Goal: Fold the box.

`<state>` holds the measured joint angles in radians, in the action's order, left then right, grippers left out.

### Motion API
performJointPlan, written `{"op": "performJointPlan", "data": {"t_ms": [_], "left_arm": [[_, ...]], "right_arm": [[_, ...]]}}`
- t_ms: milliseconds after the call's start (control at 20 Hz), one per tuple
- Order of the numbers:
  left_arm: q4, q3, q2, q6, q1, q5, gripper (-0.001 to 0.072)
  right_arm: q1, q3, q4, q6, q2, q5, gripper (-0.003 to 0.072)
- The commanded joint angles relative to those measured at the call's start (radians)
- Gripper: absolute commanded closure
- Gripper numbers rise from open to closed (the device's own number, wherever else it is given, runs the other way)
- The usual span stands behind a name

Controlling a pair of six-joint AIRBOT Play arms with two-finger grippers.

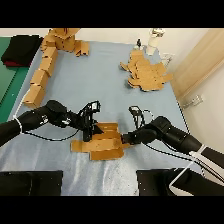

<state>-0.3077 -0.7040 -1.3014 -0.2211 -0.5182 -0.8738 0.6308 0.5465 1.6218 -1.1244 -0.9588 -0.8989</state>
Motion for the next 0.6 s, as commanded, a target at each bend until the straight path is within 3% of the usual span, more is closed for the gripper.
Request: {"op": "performJointPlan", "data": {"t_ms": [0, 250, 550], "left_arm": [[0.001, 0.009, 0.001, -0.016, 0.000, -0.014, 0.0700], [-0.010, 0.007, 0.001, -0.027, 0.000, -0.055, 0.0699], [-0.026, -0.016, 0.032, -0.025, 0.008, -0.082, 0.0699]], "right_arm": [[0.000, 0.001, -0.001, 0.025, 0.061, 0.008, 0.0682], [0.000, 0.001, -0.070, 0.088, 0.156, 0.007, 0.0682], [0.000, 0.001, -0.073, 0.096, 0.152, 0.000, 0.0682]]}}
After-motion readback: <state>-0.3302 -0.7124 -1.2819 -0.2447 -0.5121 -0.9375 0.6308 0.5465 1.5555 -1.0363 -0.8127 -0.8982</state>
